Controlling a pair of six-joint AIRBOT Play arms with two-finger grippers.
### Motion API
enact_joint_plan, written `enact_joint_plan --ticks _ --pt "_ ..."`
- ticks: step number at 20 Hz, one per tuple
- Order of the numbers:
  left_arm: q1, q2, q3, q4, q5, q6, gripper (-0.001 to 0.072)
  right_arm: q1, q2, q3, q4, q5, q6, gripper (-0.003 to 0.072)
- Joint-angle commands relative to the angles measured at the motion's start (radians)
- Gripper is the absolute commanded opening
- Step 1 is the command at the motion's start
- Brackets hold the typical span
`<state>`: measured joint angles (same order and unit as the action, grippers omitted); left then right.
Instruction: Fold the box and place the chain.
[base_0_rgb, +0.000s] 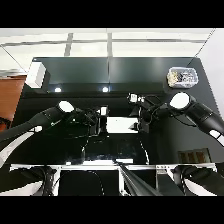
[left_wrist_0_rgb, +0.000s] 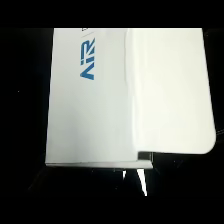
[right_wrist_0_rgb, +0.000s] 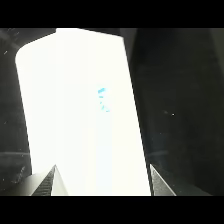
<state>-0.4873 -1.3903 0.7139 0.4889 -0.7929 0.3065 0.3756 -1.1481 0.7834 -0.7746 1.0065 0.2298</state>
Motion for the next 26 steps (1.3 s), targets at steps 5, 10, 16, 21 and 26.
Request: enact_joint_plan --ticks 5,10,16,21,26 --pt "-0.001 -0.001 0.001 0.0 0.0 0.0 0.0404 0.003 0.0 0.0 -0.04 -0.005 -0.007 0.0556" --pt "-0.001 -0.001 0.001 0.0 0.0 0.0 0.0404 0.002 0.0 0.0 -0.042 -0.004 0.0 0.0234" --pt "-0.001 -0.001 0.001 0.0 0.0 0.0 0.0404 0.003 0.003 0.0 -0.03 -0.005 0.024 0.0239" --pt "-0.001 -0.001 0.001 0.0 0.0 0.0 0.0404 0.002 0.009 0.0 -0.026 -0.008 0.051 0.0239" --pt "-0.001 -0.001 0.001 0.0 0.0 0.0 0.0404 0.003 0.008 0.0 -0.031 -0.024 0.051 0.0238"
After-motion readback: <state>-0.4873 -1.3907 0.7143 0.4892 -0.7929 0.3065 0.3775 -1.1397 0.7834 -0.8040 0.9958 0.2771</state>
